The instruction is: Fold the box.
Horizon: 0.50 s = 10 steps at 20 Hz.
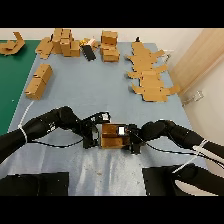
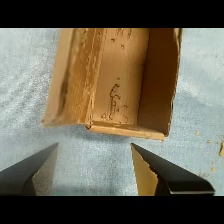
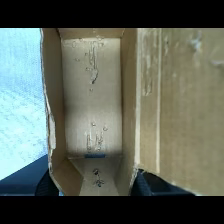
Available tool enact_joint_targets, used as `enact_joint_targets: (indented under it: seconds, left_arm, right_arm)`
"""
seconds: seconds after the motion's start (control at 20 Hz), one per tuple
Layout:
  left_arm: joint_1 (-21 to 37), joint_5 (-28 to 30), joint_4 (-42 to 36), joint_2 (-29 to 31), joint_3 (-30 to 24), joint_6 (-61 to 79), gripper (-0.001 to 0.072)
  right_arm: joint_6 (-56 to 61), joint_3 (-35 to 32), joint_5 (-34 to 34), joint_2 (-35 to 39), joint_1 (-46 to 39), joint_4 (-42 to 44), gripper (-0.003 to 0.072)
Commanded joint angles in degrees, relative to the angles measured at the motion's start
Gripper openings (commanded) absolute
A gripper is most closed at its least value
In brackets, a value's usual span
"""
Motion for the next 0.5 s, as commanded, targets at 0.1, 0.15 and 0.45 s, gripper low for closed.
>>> enact_joint_targets:
  seconds: [0.1,0.15,0.45]
  left_arm:
    - [0.0,1.6,-1.0,-0.1,0.0,-2.9,0.0697]
    - [0.2,0.7,-0.7,-0.1,-0.1,-2.4,0.0697]
    - [7.8,-5.4,-12.8,6.0,-10.2,21.0,0.0697]
  right_arm:
    - [0.0,0.0,0.0,0.0,0.0,0.0,0.0497]
    - [0.0,0.0,0.0,0.0,0.0,0.0,0.0496]
    - [0.0,0.0,0.0,0.0,0.0,0.0,0.0496]
